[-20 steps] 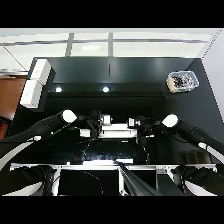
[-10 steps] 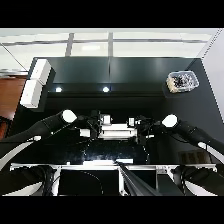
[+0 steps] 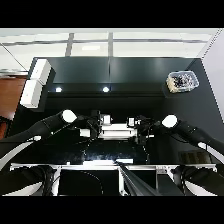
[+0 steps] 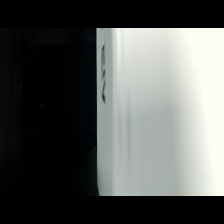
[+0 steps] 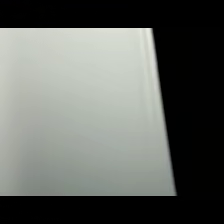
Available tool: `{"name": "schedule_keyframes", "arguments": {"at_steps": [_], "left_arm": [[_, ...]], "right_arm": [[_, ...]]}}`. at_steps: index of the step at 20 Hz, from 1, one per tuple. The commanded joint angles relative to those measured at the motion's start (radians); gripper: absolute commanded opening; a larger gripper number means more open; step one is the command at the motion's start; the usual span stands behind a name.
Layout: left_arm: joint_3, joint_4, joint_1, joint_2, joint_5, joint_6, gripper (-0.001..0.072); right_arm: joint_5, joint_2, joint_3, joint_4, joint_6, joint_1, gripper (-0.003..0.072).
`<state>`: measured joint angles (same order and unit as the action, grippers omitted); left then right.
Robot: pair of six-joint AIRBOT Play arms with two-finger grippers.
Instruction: Fold the box and place the chain.
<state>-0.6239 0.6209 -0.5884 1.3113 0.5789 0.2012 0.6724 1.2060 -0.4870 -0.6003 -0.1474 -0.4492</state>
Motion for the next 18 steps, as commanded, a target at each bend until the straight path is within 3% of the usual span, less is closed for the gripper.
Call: {"name": "schedule_keyframes", "arguments": {"at_steps": [1,13,15,18], "left_arm": [[-0.001,0.000,0.000,0.000,0.000,0.000,0.0031],[-0.001,0.000,0.000,0.000,0.000,0.000,0.0031],[-0.001,0.000,0.000,0.000,0.000,0.000,0.0031],[-0.001,0.000,0.000,0.000,0.000,0.000,0.0032]], "right_arm": [[0.001,-0.008,0.000,-0.003,0.002,0.001,0.0585],[0.004,-0.020,0.000,0.006,0.009,0.003,0.0577],[0.003,-0.020,0.000,0.009,0.009,-0.002,0.0468],[0.003,-0.018,0.000,0.009,0.009,-0.002,0.0466]]}}
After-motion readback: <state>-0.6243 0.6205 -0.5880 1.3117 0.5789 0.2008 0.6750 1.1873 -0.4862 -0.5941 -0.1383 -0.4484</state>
